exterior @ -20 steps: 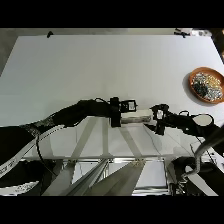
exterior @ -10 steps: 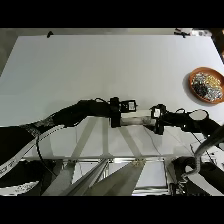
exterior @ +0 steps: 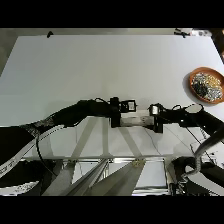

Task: Fold the box and place the chain.

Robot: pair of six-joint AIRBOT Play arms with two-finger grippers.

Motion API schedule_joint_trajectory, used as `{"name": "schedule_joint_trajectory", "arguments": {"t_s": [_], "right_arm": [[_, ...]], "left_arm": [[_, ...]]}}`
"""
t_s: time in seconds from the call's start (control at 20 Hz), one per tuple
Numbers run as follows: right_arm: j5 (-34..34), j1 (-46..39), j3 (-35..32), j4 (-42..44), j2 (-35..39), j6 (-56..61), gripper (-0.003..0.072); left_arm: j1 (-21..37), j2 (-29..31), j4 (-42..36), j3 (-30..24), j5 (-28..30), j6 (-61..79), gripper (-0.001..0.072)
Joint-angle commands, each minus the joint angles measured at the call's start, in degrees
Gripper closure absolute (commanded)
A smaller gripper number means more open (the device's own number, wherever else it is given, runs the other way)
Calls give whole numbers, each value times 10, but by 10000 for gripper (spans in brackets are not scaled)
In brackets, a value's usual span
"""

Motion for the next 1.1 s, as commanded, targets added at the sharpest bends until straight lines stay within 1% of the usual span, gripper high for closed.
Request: {"name": "schedule_joint_trajectory", "arguments": {"t_s": [0.0,0.05,0.15,0.3,0.35,0.4,0.45,0.65,0.8,0.85,0.95,1.05], "right_arm": [[14,1,2,-6,-11,-4,53],[14,1,2,-5,-11,-4,54],[19,1,2,-5,-11,-4,149],[19,1,2,-6,-12,-4,175],[18,1,2,-6,-12,-4,196],[18,1,2,-7,-12,-4,256],[18,1,2,-10,-12,-4,289],[18,1,2,-13,-12,-3,290],[19,-3,2,-33,-12,-2,289],[20,-10,2,-32,-12,1,278],[20,-28,2,-34,-12,3,207],[20,-31,2,-33,-12,2,209]], "left_arm": [[0,0,0,0,0,0,699],[0,0,0,0,0,0,699],[0,0,0,0,0,0,699],[0,0,0,0,-1,0,699],[0,0,0,0,-1,0,699],[0,0,0,0,0,0,699],[0,0,0,0,0,0,699],[0,0,0,0,0,0,699],[0,0,0,0,0,0,699],[0,0,0,0,0,0,699],[0,0,0,0,0,0,699],[0,0,0,0,-1,0,699]]}}
